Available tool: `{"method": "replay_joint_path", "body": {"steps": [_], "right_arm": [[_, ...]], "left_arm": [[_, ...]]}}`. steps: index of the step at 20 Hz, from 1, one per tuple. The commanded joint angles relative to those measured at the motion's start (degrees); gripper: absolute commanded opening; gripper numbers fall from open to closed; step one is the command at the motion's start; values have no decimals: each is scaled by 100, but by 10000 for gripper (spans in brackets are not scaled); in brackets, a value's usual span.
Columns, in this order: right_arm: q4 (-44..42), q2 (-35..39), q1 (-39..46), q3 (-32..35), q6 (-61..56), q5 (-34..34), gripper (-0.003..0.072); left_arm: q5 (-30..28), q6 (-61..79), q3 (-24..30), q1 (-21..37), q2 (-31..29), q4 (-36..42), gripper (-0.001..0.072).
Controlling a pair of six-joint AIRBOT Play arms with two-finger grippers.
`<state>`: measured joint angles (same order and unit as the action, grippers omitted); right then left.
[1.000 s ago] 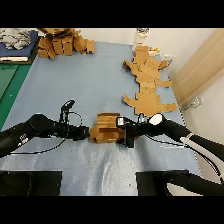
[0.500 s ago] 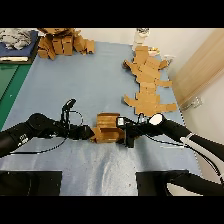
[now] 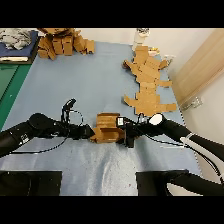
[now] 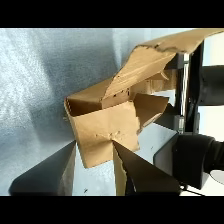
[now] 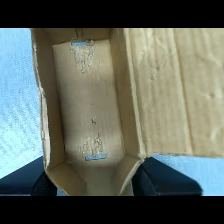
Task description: Fold the box.
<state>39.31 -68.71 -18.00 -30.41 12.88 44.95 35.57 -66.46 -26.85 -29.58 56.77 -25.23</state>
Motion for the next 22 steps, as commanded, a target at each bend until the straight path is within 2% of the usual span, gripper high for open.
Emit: {"method": "replay_joint_path", "body": {"steps": [1, 8, 14, 17, 22], "right_arm": [[-2, -4, 4, 2, -2, -2, 606], [-2, -4, 4, 2, -2, -2, 606], [-2, -4, 4, 2, -2, -4, 606], [-2, -4, 4, 2, -2, -4, 606], [-2, -4, 4, 2, -4, -2, 606]], "left_arm": [[-98, 11, -4, -7, 186, 116, 351], [380, 450, -319, -44, 354, 157, 352], [31, 33, -382, -540, 363, -83, 352], [-61, -544, -457, -734, 389, -675, 352], [-33, -2284, -1145, -1220, 684, -2671, 352]]}}
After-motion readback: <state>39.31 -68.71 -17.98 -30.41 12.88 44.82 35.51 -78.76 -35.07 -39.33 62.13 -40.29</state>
